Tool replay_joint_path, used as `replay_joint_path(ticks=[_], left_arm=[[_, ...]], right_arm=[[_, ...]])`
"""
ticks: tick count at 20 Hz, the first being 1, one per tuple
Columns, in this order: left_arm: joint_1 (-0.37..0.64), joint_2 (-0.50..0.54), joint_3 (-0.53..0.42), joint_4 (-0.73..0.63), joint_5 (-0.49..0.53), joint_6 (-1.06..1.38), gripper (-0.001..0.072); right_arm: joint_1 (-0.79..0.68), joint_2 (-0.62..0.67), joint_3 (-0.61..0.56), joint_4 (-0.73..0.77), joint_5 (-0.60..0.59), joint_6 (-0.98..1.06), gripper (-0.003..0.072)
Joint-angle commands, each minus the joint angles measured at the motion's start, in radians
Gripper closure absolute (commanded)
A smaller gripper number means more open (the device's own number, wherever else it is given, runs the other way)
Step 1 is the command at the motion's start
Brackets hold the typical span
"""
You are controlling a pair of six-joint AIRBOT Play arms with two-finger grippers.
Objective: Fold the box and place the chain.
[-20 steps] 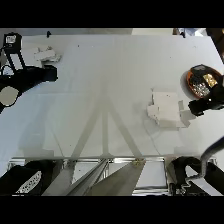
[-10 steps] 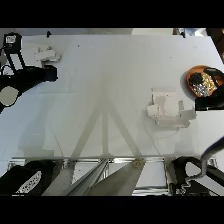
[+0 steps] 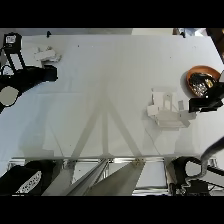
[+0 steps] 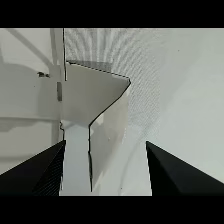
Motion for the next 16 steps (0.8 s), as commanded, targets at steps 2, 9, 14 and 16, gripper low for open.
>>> replay_joint_path(ticks=[2,9,14,16], left_arm=[[0.001,-0.001,0.000,0.000,0.000,0.000,0.0206],[0.001,-0.001,0.000,0.000,0.000,0.000,0.0206],[0.001,-0.001,0.000,0.000,0.000,0.000,0.0206],[0.001,-0.001,0.000,0.000,0.000,0.000,0.0206]], right_arm=[[-0.001,-0.055,0.000,-0.054,-0.031,0.035,0.0398],[-0.001,-0.053,0.000,0.069,-0.008,-0.064,0.0678],[-0.001,-0.032,0.000,0.407,-0.052,-0.210,0.0678],[0.000,-0.022,0.000,0.547,-0.112,-0.268,0.0678]])
